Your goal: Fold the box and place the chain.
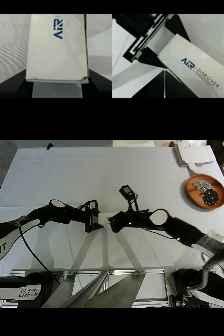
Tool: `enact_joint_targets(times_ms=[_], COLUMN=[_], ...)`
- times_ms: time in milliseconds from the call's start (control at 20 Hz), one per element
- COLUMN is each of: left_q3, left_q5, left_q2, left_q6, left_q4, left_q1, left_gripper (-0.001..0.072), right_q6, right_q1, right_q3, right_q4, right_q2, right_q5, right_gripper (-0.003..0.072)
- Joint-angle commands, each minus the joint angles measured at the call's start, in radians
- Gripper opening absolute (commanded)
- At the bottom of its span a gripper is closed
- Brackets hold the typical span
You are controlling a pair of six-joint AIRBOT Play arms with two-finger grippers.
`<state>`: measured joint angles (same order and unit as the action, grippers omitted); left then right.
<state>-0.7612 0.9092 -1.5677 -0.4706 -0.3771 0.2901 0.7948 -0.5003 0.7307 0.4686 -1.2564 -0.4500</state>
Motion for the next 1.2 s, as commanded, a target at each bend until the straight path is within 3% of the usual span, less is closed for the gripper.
enact_joint_targets(times_ms=[0,450,650,850,1000,1150], left_q3=[0.000,0.000,0.000,0.000,0.000,0.000], left_q5=[0.000,0.000,0.000,0.000,0.000,0.000], left_q2=[0.000,0.000,0.000,0.000,0.000,0.000], left_q6=[0.000,0.000,0.000,0.000,0.000,0.000], left_q4=[0.000,0.000,0.000,0.000,0.000,0.000], left_q1=[0.000,0.000,0.000,0.000,0.000,0.000], left_gripper=[0.0318,0.0318,0.0318,0.0318,0.0318,0.0318], right_q6=[0.061,0.193,0.192,0.204,0.317,0.528], right_q1=[-0.035,-0.035,-0.021,0.046,0.139,0.253], right_q3=[0.022,0.028,0.060,0.088,0.088,0.088], right_q4=[-0.004,0.164,0.176,0.267,0.454,0.753], right_q2=[-0.080,-0.107,0.012,0.224,0.360,0.430], right_q5=[0.043,-0.010,-0.003,-0.009,-0.071,-0.283], right_gripper=[0.0011,0.0012,0.0013,0.0013,0.0013,0.0014])
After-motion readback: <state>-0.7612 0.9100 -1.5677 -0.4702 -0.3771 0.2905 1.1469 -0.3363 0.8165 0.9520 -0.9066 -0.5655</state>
